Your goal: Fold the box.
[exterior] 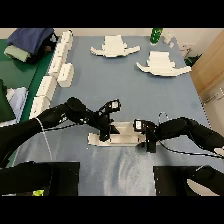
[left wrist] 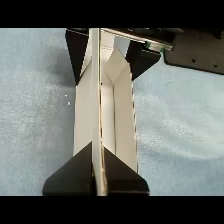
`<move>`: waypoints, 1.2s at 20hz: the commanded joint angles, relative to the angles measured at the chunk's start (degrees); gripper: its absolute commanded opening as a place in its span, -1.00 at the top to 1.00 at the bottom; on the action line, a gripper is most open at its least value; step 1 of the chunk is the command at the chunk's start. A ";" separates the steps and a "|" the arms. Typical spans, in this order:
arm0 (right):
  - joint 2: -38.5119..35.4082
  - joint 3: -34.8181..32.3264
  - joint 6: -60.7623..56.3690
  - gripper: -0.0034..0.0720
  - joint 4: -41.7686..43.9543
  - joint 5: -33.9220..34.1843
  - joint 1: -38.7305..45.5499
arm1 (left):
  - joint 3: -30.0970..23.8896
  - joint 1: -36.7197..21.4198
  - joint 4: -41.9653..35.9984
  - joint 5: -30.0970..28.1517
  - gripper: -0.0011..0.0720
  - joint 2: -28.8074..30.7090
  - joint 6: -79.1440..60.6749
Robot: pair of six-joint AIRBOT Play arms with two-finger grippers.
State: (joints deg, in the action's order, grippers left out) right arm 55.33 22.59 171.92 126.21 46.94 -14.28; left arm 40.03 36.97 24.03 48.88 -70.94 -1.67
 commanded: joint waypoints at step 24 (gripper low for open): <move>-0.04 -0.04 -0.02 -0.43 0.00 0.04 -0.02 | 8.13 1.99 8.00 0.98 0.93 1.27 73.96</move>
State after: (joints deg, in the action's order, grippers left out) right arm 55.33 22.59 171.89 126.19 47.00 -14.28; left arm 45.41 38.68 34.48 57.06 -65.49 68.62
